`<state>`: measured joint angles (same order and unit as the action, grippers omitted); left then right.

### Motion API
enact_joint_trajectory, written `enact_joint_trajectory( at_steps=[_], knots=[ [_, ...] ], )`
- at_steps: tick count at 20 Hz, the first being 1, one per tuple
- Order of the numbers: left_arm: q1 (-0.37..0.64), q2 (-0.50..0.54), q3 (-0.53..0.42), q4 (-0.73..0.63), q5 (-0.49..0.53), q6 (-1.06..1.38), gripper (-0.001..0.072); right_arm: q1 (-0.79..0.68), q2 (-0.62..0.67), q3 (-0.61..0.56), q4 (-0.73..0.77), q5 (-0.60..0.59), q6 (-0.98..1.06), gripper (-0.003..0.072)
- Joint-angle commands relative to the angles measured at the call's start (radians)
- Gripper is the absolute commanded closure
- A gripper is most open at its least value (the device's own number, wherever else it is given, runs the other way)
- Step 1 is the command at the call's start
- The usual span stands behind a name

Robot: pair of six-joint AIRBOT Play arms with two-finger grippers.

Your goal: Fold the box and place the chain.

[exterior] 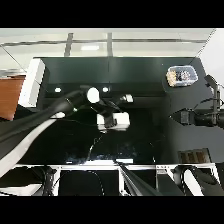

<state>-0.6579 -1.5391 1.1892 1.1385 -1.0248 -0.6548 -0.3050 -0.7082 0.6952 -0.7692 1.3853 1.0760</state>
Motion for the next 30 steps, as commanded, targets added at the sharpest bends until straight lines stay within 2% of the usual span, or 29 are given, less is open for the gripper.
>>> enact_joint_trajectory(
  at_steps=[1, 5, 9, 12, 14, 18, 22, 26, 30],
  knots=[
    [0.158, 0.08, 0.021, 0.239, -0.135, -0.382, 0.0434, 0.0, 0.0, 0.0, 0.0, 0.001, 0.0, 0.0677],
    [0.496, 0.214, -0.035, 0.271, -0.244, -0.548, 0.0434, 0.0, 0.0, 0.0, -0.003, -0.002, -0.017, 0.0677],
    [0.877, 0.351, -0.173, 0.27, -0.254, -0.602, 0.0434, 0.0, 0.0, 0.0, -0.003, -0.015, -0.023, 0.0676],
    [1.11, 0.365, -0.228, 0.285, -0.323, -0.605, 0.0434, 0.0, 0.0, 0.0, -0.003, -0.053, -0.023, 0.0677],
    [1.213, 0.372, -0.227, 0.304, -0.318, -0.608, 0.0433, 0.0, 0.0, 0.0, -0.003, -0.073, -0.022, 0.0676],
    [1.313, 0.383, -0.228, 0.342, -0.219, -0.578, 0.0433, 0.0, 0.0, 0.0, -0.002, -0.072, -0.021, 0.0676],
    [1.287, 0.381, -0.228, 0.258, -0.089, -0.415, 0.0433, 0.0, 0.0, 0.0, -0.002, -0.103, -0.002, 0.0676],
    [1.271, 0.369, -0.228, 0.247, 0.027, -0.397, 0.0433, 0.0, 0.0, 0.0, -0.002, -0.111, 0.03, 0.0677],
    [1.265, 0.301, -0.228, 0.202, 0.01, -0.359, 0.0433, 0.0, 0.0, 0.0, -0.002, -0.111, 0.048, 0.0677]
  ],
)
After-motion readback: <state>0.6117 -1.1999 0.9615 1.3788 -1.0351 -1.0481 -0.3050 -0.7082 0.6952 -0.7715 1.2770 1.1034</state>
